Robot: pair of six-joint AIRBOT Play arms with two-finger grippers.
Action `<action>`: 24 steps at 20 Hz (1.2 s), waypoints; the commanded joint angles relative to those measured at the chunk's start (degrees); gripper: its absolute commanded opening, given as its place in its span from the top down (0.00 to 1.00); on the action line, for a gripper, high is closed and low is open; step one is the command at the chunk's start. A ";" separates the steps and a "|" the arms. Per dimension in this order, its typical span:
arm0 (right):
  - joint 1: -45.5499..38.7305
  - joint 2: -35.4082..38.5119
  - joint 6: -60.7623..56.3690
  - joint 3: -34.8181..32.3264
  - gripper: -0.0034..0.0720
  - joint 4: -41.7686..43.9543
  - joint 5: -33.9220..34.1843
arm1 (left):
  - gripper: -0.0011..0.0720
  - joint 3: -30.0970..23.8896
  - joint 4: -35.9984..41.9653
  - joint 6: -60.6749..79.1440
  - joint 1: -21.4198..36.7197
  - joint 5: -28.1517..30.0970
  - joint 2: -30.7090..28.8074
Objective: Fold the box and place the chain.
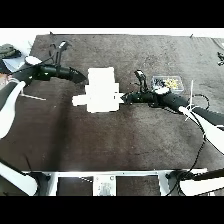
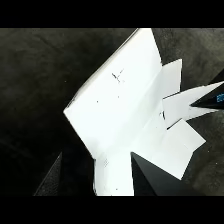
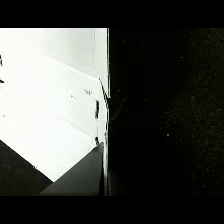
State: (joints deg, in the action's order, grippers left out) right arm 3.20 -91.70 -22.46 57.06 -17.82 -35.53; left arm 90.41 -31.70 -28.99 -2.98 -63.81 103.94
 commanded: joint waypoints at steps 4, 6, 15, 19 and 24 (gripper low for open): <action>0.04 0.04 -0.04 0.02 0.97 -0.35 -0.74 | 0.35 16.13 -2.64 -8.39 -1.99 -10.54 13.35; 0.02 0.04 -0.02 0.02 0.97 -0.39 -1.16 | 0.35 17.29 -2.71 -8.50 -1.97 -11.37 14.40; -0.28 0.13 0.42 0.02 0.97 -0.37 -2.78 | 0.35 17.31 0.02 -7.82 -1.99 -20.87 18.05; -0.44 0.13 0.39 0.02 0.97 -0.37 -2.62 | 0.52 17.31 0.66 -5.49 -1.99 -20.98 18.14; -0.48 0.15 0.44 0.02 0.97 -0.39 -2.60 | 0.97 17.31 0.61 -2.84 -1.99 -21.09 18.14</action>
State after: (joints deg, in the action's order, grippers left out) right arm 2.76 -91.61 -22.04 57.06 -18.24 -38.11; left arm 107.68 -31.05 -33.93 -4.99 -84.86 121.97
